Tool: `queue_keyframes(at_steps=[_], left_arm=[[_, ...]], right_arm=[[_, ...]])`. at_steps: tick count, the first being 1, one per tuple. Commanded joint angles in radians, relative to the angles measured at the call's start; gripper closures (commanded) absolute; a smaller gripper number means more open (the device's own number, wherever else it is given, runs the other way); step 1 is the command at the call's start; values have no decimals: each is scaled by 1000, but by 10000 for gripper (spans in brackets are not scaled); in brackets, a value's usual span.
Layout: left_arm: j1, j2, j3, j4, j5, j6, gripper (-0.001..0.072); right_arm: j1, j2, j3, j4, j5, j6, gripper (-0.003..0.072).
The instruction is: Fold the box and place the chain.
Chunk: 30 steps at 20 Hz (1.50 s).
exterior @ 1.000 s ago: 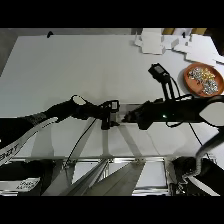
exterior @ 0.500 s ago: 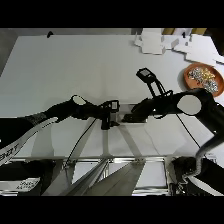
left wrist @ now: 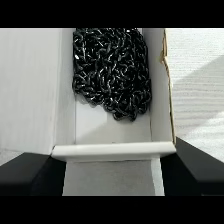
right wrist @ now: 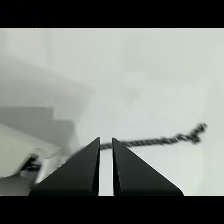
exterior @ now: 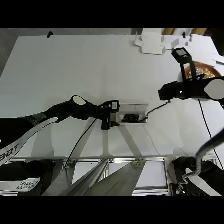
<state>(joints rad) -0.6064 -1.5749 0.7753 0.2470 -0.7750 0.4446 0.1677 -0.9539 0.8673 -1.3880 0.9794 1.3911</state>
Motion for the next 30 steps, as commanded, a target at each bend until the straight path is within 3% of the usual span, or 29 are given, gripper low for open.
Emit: queue_keyframes(at_steps=[1,3,5,19,21,23,24,30], left_arm=[[0,0,0,0,0,0,437],[0,0,0,0,0,0,437],[0,0,0,0,0,0,437],[0,0,0,0,0,0,437],[0,0,0,0,0,0,437],[0,0,0,0,0,0,437],[0,0,0,0,0,0,437],[0,0,0,0,0,0,437]], right_arm=[[-106,-71,-61,-43,-16,7,600],[-106,-127,-105,-47,-48,7,532],[-94,-177,-124,-48,-71,7,384],[-68,-363,-124,-55,-135,7,390],[-68,-367,-124,-55,-133,7,415],[-68,-367,-124,-55,-123,7,614],[-68,-367,-124,-55,-117,7,659],[-68,-288,-124,-55,-107,6,670]])
